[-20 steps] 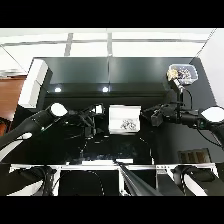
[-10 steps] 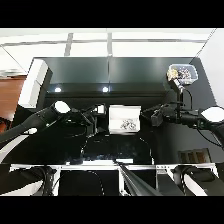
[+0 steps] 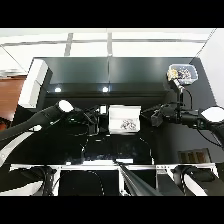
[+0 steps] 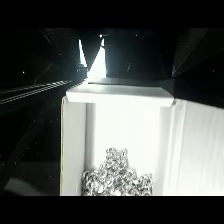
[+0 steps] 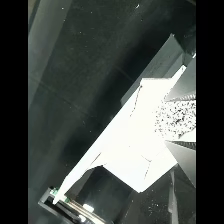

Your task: Fold the box and place the chain.

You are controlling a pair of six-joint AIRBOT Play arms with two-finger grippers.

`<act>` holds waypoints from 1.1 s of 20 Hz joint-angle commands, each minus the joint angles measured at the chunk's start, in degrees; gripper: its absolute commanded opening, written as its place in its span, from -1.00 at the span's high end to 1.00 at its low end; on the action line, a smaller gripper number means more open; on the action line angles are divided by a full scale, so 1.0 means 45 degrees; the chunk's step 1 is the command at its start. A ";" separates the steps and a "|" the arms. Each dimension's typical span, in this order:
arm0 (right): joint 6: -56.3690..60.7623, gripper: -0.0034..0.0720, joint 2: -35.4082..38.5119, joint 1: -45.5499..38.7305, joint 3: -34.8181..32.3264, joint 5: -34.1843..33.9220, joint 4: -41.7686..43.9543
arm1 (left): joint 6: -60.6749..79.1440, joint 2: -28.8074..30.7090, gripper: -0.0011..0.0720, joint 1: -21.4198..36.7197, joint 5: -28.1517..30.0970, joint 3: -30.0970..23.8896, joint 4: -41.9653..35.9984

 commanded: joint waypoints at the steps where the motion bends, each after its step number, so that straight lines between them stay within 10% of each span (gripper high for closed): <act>1: -0.0005 0.14 0.0000 0.0010 0.0000 0.0000 0.0000 | 0.0199 -0.0228 -0.98 -0.0068 -0.0257 0.0248 -0.0034; 12: -0.0010 0.14 0.0000 0.0010 0.0000 0.0005 0.0005 | 0.0301 -0.0306 -0.97 -0.0612 0.0126 0.0340 -0.0588; 14: -0.0005 0.14 0.0000 0.0010 0.0000 -0.0010 0.0005 | 0.0301 -0.0306 -0.38 -0.0622 0.0092 0.0340 -0.0588; 17: 0.0010 0.12 0.0000 0.0010 0.0000 -0.0185 0.0029 | 0.0301 -0.0282 -0.29 -0.0602 0.0063 0.0340 -0.0583; 19: 0.1341 -0.97 0.0000 0.0010 0.0015 -0.0894 0.0801 | 0.0296 -0.0282 -0.29 -0.0602 0.0063 0.0340 -0.0583; 22: 0.1768 -0.97 -0.0029 0.0180 0.0612 -0.2166 0.3172 | 0.0296 -0.0282 -0.29 -0.0607 0.0024 0.0340 -0.0588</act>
